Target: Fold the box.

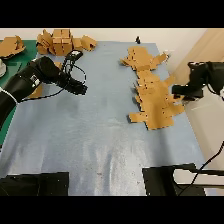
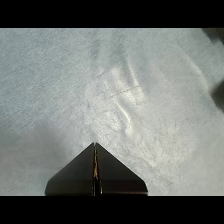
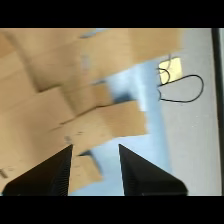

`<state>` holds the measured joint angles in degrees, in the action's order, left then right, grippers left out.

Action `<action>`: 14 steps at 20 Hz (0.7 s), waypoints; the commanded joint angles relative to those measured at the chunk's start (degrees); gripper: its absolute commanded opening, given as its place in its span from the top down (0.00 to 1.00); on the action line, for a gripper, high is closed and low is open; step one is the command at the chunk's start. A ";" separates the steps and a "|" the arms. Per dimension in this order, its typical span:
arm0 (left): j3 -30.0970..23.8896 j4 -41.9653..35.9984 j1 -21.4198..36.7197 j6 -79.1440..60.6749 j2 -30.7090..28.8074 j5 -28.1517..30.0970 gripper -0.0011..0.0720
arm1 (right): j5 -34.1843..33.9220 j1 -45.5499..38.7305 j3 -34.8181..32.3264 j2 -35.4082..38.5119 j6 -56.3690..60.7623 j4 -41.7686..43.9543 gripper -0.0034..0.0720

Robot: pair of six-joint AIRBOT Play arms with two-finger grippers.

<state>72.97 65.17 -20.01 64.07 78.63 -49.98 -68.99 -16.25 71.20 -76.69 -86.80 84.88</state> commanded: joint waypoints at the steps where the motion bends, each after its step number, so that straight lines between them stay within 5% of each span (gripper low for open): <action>1: 0.00 -0.11 -0.02 0.04 -0.04 0.52 0.97 | 0.13 -10.67 0.15 -1.66 -12.41 2.84 0.35; 5: 0.00 -0.48 -0.02 1.77 -0.04 0.44 0.97 | -1.55 -14.60 0.15 -6.58 -23.98 17.09 0.35; 13: 0.00 -0.92 -0.02 2.05 -0.04 0.44 0.97 | -2.21 -14.80 0.22 -12.50 -28.35 22.45 0.36; 14: 0.00 -0.92 -0.02 2.05 -0.04 0.52 0.97 | -3.56 -14.80 0.22 -12.39 -28.35 24.26 0.46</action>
<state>72.97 64.38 -20.01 66.02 78.63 -49.56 -70.06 -30.83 71.37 -87.96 -113.69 104.29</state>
